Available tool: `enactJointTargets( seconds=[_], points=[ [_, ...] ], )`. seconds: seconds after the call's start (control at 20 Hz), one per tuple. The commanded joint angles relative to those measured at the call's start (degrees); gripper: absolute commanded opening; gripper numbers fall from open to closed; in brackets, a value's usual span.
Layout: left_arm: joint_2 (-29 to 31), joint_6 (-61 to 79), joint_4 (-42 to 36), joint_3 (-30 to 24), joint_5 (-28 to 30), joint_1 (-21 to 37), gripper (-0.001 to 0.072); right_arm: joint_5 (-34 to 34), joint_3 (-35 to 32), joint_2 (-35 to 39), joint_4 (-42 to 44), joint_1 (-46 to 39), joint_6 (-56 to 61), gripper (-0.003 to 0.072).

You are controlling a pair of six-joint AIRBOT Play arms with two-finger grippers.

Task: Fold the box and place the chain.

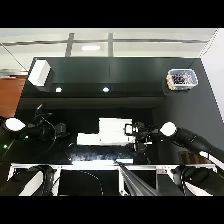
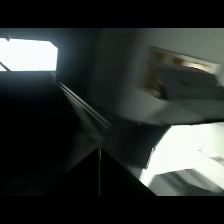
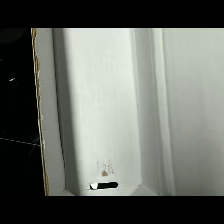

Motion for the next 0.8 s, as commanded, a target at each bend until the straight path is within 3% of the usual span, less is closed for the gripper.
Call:
enactJointTargets(
  seconds=[0.0,0.2,0.4,0.5,0.65,0.7,0.75],
  points=[
    [-4.3,0.8,-7.1,-2.5,-3.6,1.3,0.0034,0.0,0.0,0.0,0.0,0.1,0.0,0.0482],
    [-12.1,5.0,-10.4,-2.5,-4.2,-3.8,0.0034,0.0,0.0,0.0,0.0,0.1,0.0,0.0482],
    [-18.9,26.9,-29.1,-2.4,-3.8,-9.5,0.0034,0.0,0.0,0.0,0.0,0.1,0.0,0.0482],
    [-20.7,32.2,-33.6,-2.1,-3.9,-11.0,0.0034,0.0,0.0,0.0,0.0,0.1,0.0,0.0482],
    [-19.6,32.1,-33.8,0.0,-6.5,-11.1,0.0034,0.0,0.0,0.0,0.0,0.1,0.0,0.0482],
    [-18.7,31.3,-33.6,0.9,-7.0,-11.1,0.0049,0.0,0.0,0.0,0.0,0.1,0.0,0.0482],
    [-17.6,31.3,-33.6,1.8,-7.3,-11.2,0.0222,0.0,0.0,0.0,0.0,0.1,0.0,0.0482]
  ],
)
